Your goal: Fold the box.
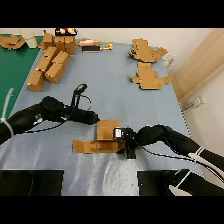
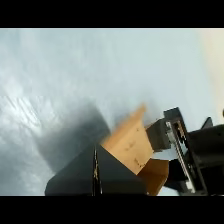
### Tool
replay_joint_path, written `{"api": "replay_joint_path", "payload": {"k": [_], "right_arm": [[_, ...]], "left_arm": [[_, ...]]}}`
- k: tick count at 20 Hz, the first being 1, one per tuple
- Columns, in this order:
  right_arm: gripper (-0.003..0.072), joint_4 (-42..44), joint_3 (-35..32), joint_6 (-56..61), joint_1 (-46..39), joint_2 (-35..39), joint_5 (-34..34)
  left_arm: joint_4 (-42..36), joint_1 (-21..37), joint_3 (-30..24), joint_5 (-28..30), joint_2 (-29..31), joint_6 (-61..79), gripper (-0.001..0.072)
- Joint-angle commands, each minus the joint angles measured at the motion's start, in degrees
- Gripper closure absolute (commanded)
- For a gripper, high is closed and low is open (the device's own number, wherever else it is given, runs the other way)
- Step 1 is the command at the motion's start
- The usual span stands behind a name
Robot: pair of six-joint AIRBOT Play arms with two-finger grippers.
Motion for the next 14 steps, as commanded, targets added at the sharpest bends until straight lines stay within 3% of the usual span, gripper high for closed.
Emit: {"api": "replay_joint_path", "payload": {"k": [1,3,7,8,9,11,14], "right_arm": [[0.0241,0.02,0.0,0.04,0.0,0.02,0.04],[0.0241,0.02,0.0,0.04,0.0,0.02,0.0],[0.0241,0.02,0.0,0.04,0.0,0.02,0.0],[0.0241,0.02,0.0,0.04,0.0,0.02,0.0],[0.0241,0.04,0.0,0.04,0.0,0.02,0.0],[0.0241,0.04,0.0,0.04,0.0,0.02,0.02],[0.0241,0.04,0.0,0.04,0.0,0.02,0.02]], "left_arm": [[1.11,1.44,-3.45,2.08,10.08,15.19,0.0701],[3.04,1.42,-8.15,-0.28,16.76,18.73,0.0702],[20.04,-1.01,-14.73,-6.45,27.96,22.71,0.0693],[22.34,-2.29,-15.08,-8.44,29.03,23.3,0.0425],[22.95,-3.78,-15.1,-10.4,29.09,24.26,0.004],[24.87,-7.32,-15.13,-12.22,27.76,24.33,0.0018],[25.35,-11.61,-15.1,-8.98,23.12,25.46,0.0017]]}}
